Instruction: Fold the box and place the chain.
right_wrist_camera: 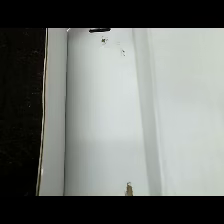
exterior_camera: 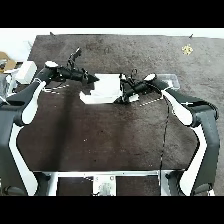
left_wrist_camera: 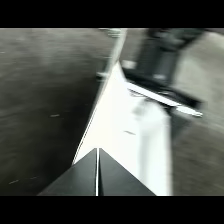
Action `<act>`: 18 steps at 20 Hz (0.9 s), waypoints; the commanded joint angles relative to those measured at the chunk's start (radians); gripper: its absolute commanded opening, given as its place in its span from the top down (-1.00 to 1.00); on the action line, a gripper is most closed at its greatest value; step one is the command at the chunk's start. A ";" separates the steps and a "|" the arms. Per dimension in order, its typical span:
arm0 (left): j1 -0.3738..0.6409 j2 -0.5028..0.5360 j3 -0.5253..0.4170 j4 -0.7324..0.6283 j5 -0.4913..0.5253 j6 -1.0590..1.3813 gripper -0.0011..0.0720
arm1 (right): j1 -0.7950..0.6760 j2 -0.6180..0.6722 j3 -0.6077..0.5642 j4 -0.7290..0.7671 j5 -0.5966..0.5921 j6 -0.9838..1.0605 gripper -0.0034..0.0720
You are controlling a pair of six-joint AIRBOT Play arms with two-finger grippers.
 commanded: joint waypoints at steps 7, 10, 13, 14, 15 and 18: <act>-0.001 -0.060 0.000 0.153 0.098 -0.102 0.94 | 0.001 -0.001 0.000 0.000 0.000 0.000 -0.22; -0.001 -0.066 0.000 0.153 0.063 -0.102 0.94 | 0.001 -0.001 0.000 0.000 0.000 0.000 -0.22; -0.001 -0.066 0.000 0.166 0.051 -0.101 0.94 | 0.001 -0.001 0.000 0.000 0.000 0.000 -0.22; -0.001 -0.066 0.000 0.166 0.055 -0.100 0.94 | 0.001 -0.001 0.000 0.000 0.000 0.000 -0.22; -0.001 -0.065 0.000 0.163 0.053 -0.100 0.94 | 0.001 -0.001 0.000 0.000 0.000 0.000 -0.22; -0.001 -0.058 0.000 0.156 0.053 -0.081 0.94 | 0.001 -0.001 0.000 0.000 0.000 0.000 -0.22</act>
